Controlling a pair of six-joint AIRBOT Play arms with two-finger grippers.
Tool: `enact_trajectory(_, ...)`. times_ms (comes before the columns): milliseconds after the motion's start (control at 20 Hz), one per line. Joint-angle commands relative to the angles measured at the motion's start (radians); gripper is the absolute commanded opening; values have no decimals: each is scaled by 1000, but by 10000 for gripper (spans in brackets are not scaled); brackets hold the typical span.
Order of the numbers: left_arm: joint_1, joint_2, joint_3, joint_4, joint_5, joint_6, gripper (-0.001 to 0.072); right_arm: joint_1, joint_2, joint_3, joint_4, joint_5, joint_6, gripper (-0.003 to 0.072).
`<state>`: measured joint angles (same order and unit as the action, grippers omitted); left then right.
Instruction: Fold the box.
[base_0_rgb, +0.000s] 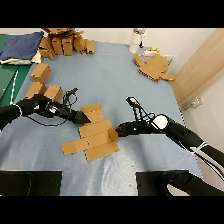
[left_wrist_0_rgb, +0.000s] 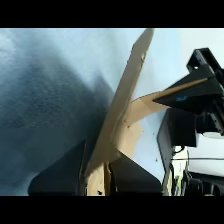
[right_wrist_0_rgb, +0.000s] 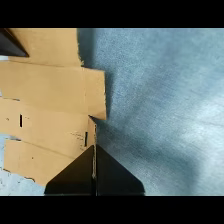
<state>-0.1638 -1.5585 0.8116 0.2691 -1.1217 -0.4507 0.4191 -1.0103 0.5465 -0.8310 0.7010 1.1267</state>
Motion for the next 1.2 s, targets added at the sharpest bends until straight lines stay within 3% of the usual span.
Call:
enact_trajectory(0,-4,-6,5,-11,-33,52,166,1,1,0,-3,1,10,-1)
enact_trajectory(150,-4,-6,5,-12,-29,74,155,1,1,0,-3,2,10,-1)
enact_trajectory(200,-4,-6,5,-11,-32,102,12,1,1,0,-3,2,10,-1)
enact_trajectory(400,-4,-6,5,-24,-29,177,11,1,1,0,-2,2,10,1)
enact_trajectory(450,-4,-6,7,-31,-22,191,11,1,1,0,-2,1,10,27)
enact_trajectory(550,-5,-6,22,-31,-16,238,11,-6,2,2,-3,-3,15,255)
enact_trajectory(750,-47,36,80,-37,-84,310,11,-132,5,33,-80,-3,273,243)
enact_trajectory(900,-121,145,82,-29,14,424,10,-227,13,61,-81,-2,340,225)
enact_trajectory(1150,-256,339,23,-23,308,695,10,-251,18,90,-73,-31,341,225)
